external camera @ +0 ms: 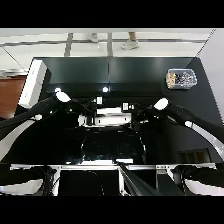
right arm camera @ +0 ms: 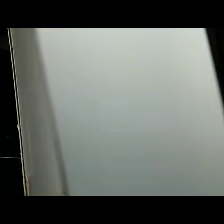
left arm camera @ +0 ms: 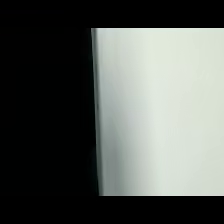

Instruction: Fold the box and place the chain.

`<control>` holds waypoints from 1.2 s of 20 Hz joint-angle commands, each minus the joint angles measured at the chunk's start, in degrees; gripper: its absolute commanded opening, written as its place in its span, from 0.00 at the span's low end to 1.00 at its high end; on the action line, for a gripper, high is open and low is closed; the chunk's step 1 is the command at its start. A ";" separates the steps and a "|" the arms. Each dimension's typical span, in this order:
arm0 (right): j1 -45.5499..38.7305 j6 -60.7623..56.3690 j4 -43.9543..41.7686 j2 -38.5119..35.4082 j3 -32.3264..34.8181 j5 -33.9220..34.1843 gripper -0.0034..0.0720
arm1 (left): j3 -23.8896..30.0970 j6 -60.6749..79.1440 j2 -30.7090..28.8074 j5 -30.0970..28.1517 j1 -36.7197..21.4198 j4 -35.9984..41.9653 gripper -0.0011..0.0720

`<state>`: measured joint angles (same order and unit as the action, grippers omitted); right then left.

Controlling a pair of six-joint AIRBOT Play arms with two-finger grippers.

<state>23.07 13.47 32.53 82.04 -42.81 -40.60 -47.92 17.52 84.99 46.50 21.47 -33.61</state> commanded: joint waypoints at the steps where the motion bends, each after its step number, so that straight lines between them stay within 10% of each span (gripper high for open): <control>1: 0.68 -0.63 1.75 0.09 0.00 0.48 0.99 | 0.00 0.02 0.04 -0.02 -0.04 -0.02 0.05; 18: -0.55 -0.22 -0.63 0.04 -0.02 0.33 0.99 | 0.00 0.00 0.04 -0.02 -0.04 -0.02 0.05; 20: -0.55 -0.22 -0.66 0.04 -0.02 0.33 0.83 | 0.00 0.00 0.04 -0.02 -0.04 -0.02 0.05; 24: -0.55 -0.22 -0.72 0.04 -0.02 0.35 0.83 | -0.02 -0.02 0.02 0.00 -0.04 0.00 0.05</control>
<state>22.52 13.28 31.94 82.13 -42.78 -40.27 -47.92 17.52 84.99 46.50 21.47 -33.61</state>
